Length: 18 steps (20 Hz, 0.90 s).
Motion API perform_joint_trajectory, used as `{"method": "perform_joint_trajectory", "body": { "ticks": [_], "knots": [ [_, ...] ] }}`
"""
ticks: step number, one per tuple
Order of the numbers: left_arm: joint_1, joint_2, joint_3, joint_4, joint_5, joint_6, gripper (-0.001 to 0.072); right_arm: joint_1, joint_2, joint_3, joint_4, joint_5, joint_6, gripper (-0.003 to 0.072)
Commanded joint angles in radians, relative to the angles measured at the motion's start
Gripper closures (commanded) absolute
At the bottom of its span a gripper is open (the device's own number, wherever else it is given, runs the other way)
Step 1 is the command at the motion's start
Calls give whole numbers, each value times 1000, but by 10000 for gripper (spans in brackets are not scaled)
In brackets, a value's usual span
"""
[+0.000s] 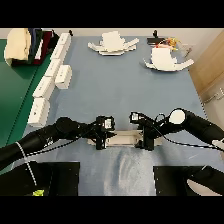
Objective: Fold the box.
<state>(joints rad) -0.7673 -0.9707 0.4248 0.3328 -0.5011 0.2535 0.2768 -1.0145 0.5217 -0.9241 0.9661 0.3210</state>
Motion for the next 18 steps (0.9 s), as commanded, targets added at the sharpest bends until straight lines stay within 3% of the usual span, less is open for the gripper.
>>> {"method": "perform_joint_trajectory", "body": {
  "ticks": [1, 18],
  "knots": [
    [0, -1, 1, 0, 1, 0, 696, -1, 0, 0, -12, -9, 0, -15],
    [0, 0, 1, 0, 1, 0, 696, -47, 24, -31, 22, -24, -110, -5]
  ]
}}
